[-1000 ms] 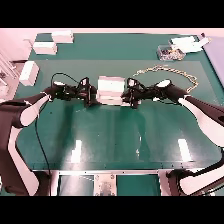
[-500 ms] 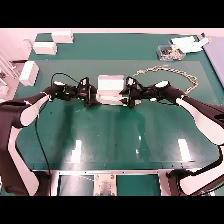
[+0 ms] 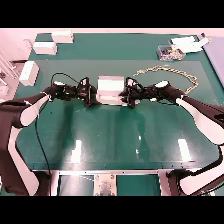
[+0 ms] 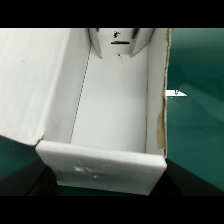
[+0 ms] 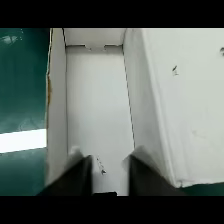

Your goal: Fold the box and place the chain.

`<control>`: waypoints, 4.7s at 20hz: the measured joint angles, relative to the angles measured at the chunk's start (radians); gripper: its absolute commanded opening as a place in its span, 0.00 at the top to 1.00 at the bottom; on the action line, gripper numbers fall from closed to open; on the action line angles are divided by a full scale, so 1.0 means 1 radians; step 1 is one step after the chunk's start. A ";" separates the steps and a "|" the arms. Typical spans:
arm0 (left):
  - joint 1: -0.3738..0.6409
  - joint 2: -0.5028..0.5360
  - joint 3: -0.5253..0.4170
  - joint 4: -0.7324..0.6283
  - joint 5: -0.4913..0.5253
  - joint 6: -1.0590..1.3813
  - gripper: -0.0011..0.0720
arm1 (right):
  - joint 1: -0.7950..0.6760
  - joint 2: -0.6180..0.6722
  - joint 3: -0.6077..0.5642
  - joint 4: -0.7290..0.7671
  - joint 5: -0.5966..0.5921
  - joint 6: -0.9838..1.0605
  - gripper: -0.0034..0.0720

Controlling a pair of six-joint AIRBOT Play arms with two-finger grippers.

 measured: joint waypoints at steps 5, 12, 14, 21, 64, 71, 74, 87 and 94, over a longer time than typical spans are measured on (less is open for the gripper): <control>0.000 0.000 0.000 0.000 -0.001 -0.002 0.33 | -0.023 0.013 0.005 -0.051 0.002 0.070 0.94; 0.000 0.000 0.000 0.000 0.000 -0.001 0.32 | -0.068 0.120 0.005 -0.109 0.000 0.223 0.94; 0.000 0.000 0.000 0.000 0.000 -0.001 0.32 | -0.079 0.169 0.005 -0.142 0.002 0.346 0.95; 0.000 0.000 0.000 0.000 0.000 -0.001 0.33 | -0.156 0.340 0.003 -0.377 0.047 0.906 0.95; 0.000 0.000 0.000 0.000 -0.002 0.000 0.32 | -0.082 0.172 -0.118 -0.034 -0.027 1.365 0.62; 0.000 0.000 0.000 0.000 -0.003 0.000 0.33 | -0.079 0.153 -0.116 0.003 -0.022 1.345 0.55; 0.000 0.000 0.000 0.000 -0.004 0.000 0.32 | -0.074 0.148 -0.111 0.037 -0.003 1.327 0.55; -0.001 0.000 0.000 0.001 -0.011 -0.001 0.32 | -0.046 0.127 -0.042 -0.016 0.016 1.370 0.44; -0.001 0.000 0.000 0.003 -0.024 -0.001 0.33 | -0.035 0.127 -0.025 -0.110 0.019 1.435 0.44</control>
